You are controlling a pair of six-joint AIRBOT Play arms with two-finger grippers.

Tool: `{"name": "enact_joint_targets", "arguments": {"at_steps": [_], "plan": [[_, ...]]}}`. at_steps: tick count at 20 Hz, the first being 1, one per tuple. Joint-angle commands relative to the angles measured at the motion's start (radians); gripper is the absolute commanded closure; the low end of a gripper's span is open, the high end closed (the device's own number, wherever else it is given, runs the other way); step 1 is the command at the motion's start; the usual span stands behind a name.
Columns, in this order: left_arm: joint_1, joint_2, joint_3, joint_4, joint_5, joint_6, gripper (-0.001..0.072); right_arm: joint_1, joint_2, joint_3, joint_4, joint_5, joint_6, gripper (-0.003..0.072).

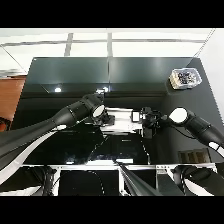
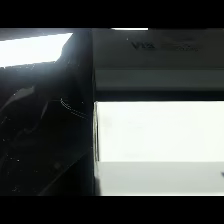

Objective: Fold the box and place the chain.

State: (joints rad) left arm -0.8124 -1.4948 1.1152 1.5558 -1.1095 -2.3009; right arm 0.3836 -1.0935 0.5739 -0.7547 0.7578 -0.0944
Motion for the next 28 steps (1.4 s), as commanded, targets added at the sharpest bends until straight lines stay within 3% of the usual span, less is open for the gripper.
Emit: {"name": "enact_joint_targets", "arguments": {"at_steps": [1, 2, 12, 23, 25, 26, 27, 28], "plan": [[0.001, -0.001, 0.0, -0.003, 0.001, 0.0, 0.0682, 0.016, -0.007, 0.001, 0.024, 0.003, -0.018, 0.0446], [0.001, -0.001, 0.0, -0.005, 0.001, 0.0, 0.0682, 0.016, -0.007, 0.001, 0.025, 0.004, -0.018, 0.0506], [0.001, -0.001, 0.0, -0.007, 0.002, 0.0, 0.0682, 0.091, -0.095, 0.001, 0.311, -0.039, -0.014, 0.0507], [0.001, -0.001, 0.0, -0.028, 0.01, 0.0, 0.0682, 0.079, -0.102, 0.001, 0.241, -0.056, 0.122, 0.0506], [0.001, -0.001, 0.0, -0.028, 0.01, 0.0, 0.0682, 0.079, -0.102, 0.001, 0.241, -0.066, 0.135, 0.03], [0.001, -0.001, 0.0, -0.028, 0.01, 0.0, 0.0682, 0.079, -0.102, 0.001, 0.24, -0.066, 0.139, 0.0353], [0.001, -0.001, 0.0, -0.028, 0.01, 0.0, 0.0682, 0.079, -0.102, 0.001, 0.238, -0.063, 0.14, 0.0532], [0.001, -0.001, 0.0, -0.028, 0.01, 0.0, 0.0682, 0.079, -0.102, 0.001, 0.238, -0.064, 0.14, 0.0531]]}}
